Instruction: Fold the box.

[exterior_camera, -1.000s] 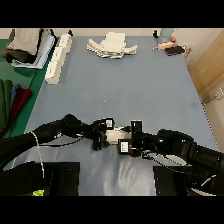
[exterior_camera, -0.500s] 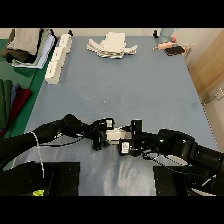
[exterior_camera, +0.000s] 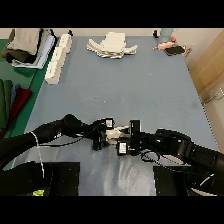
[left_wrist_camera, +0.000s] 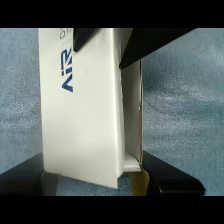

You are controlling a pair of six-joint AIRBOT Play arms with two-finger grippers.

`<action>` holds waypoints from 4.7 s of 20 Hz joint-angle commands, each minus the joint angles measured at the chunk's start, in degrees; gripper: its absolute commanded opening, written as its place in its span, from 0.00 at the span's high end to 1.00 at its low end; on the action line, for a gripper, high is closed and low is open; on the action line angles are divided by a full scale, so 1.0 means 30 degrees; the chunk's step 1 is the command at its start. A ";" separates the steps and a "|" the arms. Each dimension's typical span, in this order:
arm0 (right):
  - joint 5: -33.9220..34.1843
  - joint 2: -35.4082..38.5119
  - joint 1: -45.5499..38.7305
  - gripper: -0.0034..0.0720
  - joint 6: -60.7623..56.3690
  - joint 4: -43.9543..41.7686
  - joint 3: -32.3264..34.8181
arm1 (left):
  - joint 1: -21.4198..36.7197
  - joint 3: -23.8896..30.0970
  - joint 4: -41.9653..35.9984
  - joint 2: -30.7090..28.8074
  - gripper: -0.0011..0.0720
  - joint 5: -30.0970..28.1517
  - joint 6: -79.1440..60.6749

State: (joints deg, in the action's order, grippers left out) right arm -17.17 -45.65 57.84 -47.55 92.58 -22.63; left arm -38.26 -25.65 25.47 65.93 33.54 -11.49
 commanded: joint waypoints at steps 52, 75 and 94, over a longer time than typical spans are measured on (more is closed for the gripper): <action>0.5450 0.5071 0.0364 0.95 -0.7351 -1.0805 0.5311 | 0.0007 0.0000 0.0015 -0.0007 0.27 0.0007 -0.0015; 0.5377 0.2936 0.0350 0.95 -0.7796 -1.0812 0.5588 | 0.0007 0.0000 0.0015 -0.0007 0.27 0.0007 -0.0015; 0.5384 0.3228 0.0342 0.95 -0.8153 -1.0790 0.3359 | 0.0007 0.0000 0.0015 -0.0007 0.27 0.0000 -0.0015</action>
State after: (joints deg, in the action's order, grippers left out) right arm -1.43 -36.99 58.87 -72.01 60.16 -10.26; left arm -38.26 -25.65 25.50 65.93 33.56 -11.51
